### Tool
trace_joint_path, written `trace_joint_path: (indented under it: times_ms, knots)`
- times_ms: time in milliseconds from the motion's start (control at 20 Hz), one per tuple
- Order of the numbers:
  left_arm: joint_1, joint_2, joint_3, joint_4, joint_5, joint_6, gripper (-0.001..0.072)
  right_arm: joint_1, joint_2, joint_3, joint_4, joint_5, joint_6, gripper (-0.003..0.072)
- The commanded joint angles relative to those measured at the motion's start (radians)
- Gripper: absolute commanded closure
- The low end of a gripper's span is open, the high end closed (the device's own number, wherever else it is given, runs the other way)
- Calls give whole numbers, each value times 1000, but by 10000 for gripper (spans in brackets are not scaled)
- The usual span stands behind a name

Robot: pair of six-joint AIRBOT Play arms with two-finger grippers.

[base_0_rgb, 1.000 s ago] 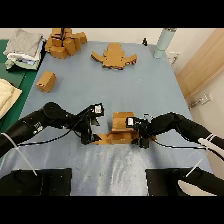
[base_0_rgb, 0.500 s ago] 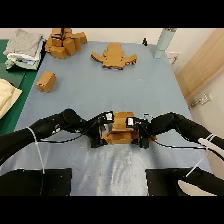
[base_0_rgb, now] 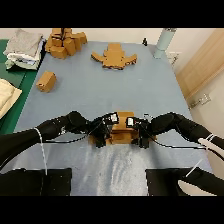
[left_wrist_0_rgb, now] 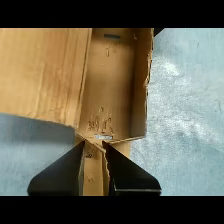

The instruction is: Fold the box.

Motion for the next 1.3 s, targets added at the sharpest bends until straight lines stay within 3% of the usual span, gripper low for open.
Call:
trace_joint_path:
  times_ms: [0, 400, 450, 500, 550, 800, 850, 950, 1100, 1250]
  knots:
    - [-38, -2, 2, -48, 28, 24, 547, -1, 0, 0, 0, 0, 0, 186]
    - [-61, -2, 2, -75, 118, 25, 531, -1, 0, 0, 0, 0, 0, 186]
    - [-67, -2, 1, -74, 117, 25, 440, -1, 0, 0, 0, 0, 0, 186]
    - [-67, -2, 1, -74, 111, 25, 201, -1, 0, 0, 0, 0, 0, 185]
    - [-66, -2, 1, -74, 108, 22, 56, -1, 0, 0, 0, 0, 0, 186]
    - [-66, -2, 1, -74, 77, 16, 58, -1, 0, 0, 0, 0, 0, 186]
    - [-66, 0, 1, -73, 63, 12, 143, -1, 0, 0, 0, 0, 0, 185]
    - [-66, 19, 2, -51, 33, -14, 699, -1, 0, 0, 0, 0, 0, 186]
    - [-51, 94, 2, 61, 29, -173, 698, -1, 0, 0, 0, 0, 0, 185]
    - [11, 223, 1, 373, -28, -637, 699, -1, 0, 0, 0, 0, 0, 185]
